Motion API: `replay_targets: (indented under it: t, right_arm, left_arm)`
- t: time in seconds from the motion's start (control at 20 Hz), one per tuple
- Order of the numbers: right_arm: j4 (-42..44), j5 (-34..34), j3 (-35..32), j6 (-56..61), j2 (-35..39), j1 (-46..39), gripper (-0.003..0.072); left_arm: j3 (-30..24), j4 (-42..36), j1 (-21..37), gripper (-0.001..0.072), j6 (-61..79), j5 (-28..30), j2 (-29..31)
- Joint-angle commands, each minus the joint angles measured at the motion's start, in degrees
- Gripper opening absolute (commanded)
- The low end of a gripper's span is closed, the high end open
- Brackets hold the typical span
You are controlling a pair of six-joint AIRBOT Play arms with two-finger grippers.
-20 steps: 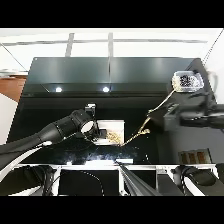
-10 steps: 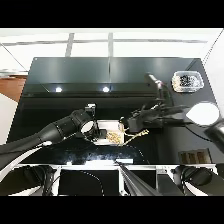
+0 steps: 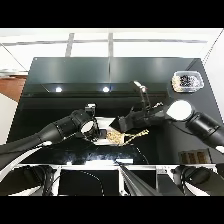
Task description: Fold the box and place the chain.
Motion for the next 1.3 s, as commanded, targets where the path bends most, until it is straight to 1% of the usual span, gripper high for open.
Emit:
replay_targets:
  t: [0.0, 0.05, 0.15, 0.25, 0.35, 0.4, 0.45, 0.5, 0.6, 0.7, 0.75, 0.8, 0.9, 0.95, 1.0, 1.05, 1.15, 1.25]
  right_arm:
    - [-0.2, 9.1, 1.5, -5.2, 2.2, -9.2, 0.0708]
    - [-0.5, 10.5, 1.5, -7.6, 4.1, -14.0, 0.0708]
    - [-5.3, 10.7, 1.5, -12.0, 7.2, -23.7, 0.0708]
    - [-13.6, 6.9, 0.3, -16.5, 7.7, -31.1, 0.0708]
    - [-21.8, -2.7, -3.6, -17.4, 7.5, -35.7, 0.0708]
    - [-22.9, -8.0, -5.8, -16.8, 7.2, -37.1, 0.0707]
    - [-23.3, -13.6, -8.0, -13.7, 6.5, -38.0, 0.0708]
    - [-23.9, -17.1, -9.0, -9.7, 5.3, -38.2, 0.0708]
    - [-24.2, -19.3, -9.1, -2.5, 1.2, -37.9, 0.0708]
    - [-25.8, -20.1, -9.1, 0.1, -3.1, -36.6, 0.0708]
    - [-27.2, -20.7, -9.0, -0.7, -5.0, -35.6, 0.0708]
    - [-28.1, -21.2, -9.0, -5.3, -6.2, -34.6, 0.0707]
    - [-28.0, -21.1, -9.0, -21.8, -6.8, -32.4, 0.0706]
    - [-28.0, -19.8, -8.7, -27.9, -6.8, -31.7, 0.0706]
    - [-28.1, -19.2, -8.6, -31.6, -6.8, -31.4, 0.0706]
    - [-28.1, -19.6, -8.6, -32.2, -6.8, -31.4, 0.0705]
    - [-28.3, -21.0, -8.6, -32.2, -7.2, -31.6, 0.0539]
    - [-28.3, -22.4, -8.4, -32.2, -7.9, -31.5, 0.0542]
  left_arm:
    - [0.0, 0.0, 0.0, 0.0032, 0.0, 0.0, 0.0]
    - [0.0, 0.0, 0.0, 0.0032, 0.0, 0.0, 0.0]
    - [0.0, 0.0, 0.0, 0.0032, 0.0, 0.0, 0.0]
    - [0.0, 0.0, 0.0, 0.0032, 0.0, 0.0, 0.0]
    - [0.0, 0.0, 0.0, 0.0032, 0.0, 0.1, 0.0]
    - [0.0, 0.0, 0.0, 0.0032, 0.0, 0.1, 0.0]
    - [0.0, 0.0, 0.0, 0.0032, 0.0, 0.0, 0.0]
    - [0.0, 0.0, 0.0, 0.0032, 0.0, 0.0, 0.0]
    - [0.0, 0.0, 0.0, 0.0032, 0.0, 0.1, 0.0]
    - [0.0, 0.0, 0.0, 0.0032, 0.0, 0.1, 0.0]
    - [0.0, 0.0, 0.0, 0.0032, 0.0, 0.1, 0.0]
    - [0.0, 0.0, 0.0, 0.0032, 0.0, 0.0, 0.0]
    - [0.0, 0.0, 0.0, 0.0032, 0.0, 0.0, 0.0]
    - [0.0, 0.0, 0.0, 0.0032, 0.0, 0.0, 0.0]
    - [0.0, 0.0, 0.0, 0.0032, 0.0, 0.1, 0.0]
    - [0.0, 0.0, 0.0, 0.0032, 0.0, 0.1, 0.0]
    - [0.0, 0.0, 0.0, 0.0032, 0.0, 0.1, 0.0]
    - [0.0, 0.0, 0.0, 0.0032, 0.0, 0.1, 0.0]
